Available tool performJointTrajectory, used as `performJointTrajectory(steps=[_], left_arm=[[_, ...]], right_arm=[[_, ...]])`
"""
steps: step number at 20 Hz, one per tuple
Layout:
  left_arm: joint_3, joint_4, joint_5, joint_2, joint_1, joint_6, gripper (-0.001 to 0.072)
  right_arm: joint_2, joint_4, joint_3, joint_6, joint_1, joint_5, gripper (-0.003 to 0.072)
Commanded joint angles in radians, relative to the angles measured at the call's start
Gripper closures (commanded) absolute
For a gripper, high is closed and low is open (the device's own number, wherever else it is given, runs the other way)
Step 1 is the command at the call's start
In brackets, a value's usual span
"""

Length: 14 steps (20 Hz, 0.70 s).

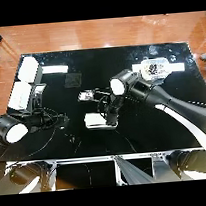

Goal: Fold the box and place the chain.

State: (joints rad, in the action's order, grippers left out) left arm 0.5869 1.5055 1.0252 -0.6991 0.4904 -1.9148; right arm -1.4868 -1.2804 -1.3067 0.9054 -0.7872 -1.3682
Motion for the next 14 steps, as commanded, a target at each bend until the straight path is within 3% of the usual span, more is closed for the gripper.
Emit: performJointTrajectory(steps=[1,14], left_arm=[[0.000,0.000,0.000,0.001,0.000,0.000,0.0077],[0.000,0.000,0.000,0.001,0.000,0.000,0.0077]], right_arm=[[0.000,0.001,0.000,0.000,0.000,0.001,0.0381],[-0.030,0.008,0.000,0.004,-0.019,0.011,0.0381]])
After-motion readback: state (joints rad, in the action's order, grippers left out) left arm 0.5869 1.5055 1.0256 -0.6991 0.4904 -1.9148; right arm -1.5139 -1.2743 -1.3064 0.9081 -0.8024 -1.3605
